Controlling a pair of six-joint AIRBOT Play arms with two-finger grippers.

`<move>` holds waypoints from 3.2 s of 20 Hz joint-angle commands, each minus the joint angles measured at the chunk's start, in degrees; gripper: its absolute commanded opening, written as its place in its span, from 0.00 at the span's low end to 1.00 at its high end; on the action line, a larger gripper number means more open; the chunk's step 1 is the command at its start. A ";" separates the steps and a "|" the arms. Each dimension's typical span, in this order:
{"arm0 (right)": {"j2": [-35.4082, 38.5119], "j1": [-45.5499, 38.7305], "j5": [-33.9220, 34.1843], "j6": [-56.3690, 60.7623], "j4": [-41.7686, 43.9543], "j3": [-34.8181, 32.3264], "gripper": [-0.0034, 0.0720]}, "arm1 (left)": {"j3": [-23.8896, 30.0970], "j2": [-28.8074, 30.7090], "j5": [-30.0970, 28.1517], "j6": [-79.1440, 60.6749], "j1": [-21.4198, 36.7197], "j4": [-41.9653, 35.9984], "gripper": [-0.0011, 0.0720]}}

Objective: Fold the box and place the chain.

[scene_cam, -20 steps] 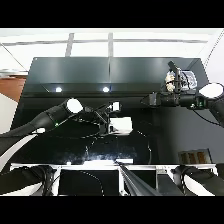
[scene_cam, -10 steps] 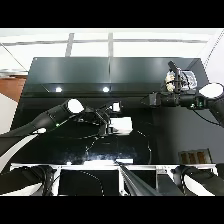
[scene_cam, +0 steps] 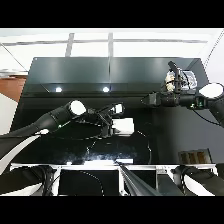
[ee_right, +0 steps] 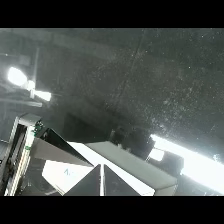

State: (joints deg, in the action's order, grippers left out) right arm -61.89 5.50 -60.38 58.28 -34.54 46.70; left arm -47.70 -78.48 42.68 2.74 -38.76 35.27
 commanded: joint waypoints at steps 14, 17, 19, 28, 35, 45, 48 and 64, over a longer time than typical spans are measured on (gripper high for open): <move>0.02 -0.02 -0.04 0.02 0.02 0.02 0.09 | -2.97 -0.17 -1.75 0.33 -0.81 2.23 0.98; 0.02 -0.02 -0.04 0.02 0.02 0.02 0.09 | -2.95 1.01 -1.73 0.52 -0.74 2.23 0.98; 0.02 -0.02 -0.04 0.02 0.02 0.02 0.09 | -2.93 1.05 -1.55 2.08 -0.83 2.25 0.98; 0.02 -0.02 -0.02 0.02 0.02 0.02 0.09 | -2.89 0.28 -0.02 9.49 0.87 7.78 0.98; 0.02 -0.02 0.00 0.02 0.02 0.00 0.09 | -2.89 -0.11 3.52 9.29 1.68 7.76 0.98; 0.02 -0.02 -0.04 0.02 0.02 0.00 0.09 | -2.95 -0.09 3.91 9.29 1.68 7.69 0.98; 0.02 -0.02 -0.02 0.02 0.02 0.02 0.09 | -2.97 -0.07 3.93 9.31 1.68 7.30 0.98; 0.02 -0.02 -0.46 0.02 0.02 0.00 0.09 | -2.97 1.11 3.43 9.75 1.66 7.32 0.98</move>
State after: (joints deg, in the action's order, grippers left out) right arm -61.89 5.50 -60.64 58.28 -34.54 46.68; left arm -50.61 -77.65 45.82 12.43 -37.10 42.57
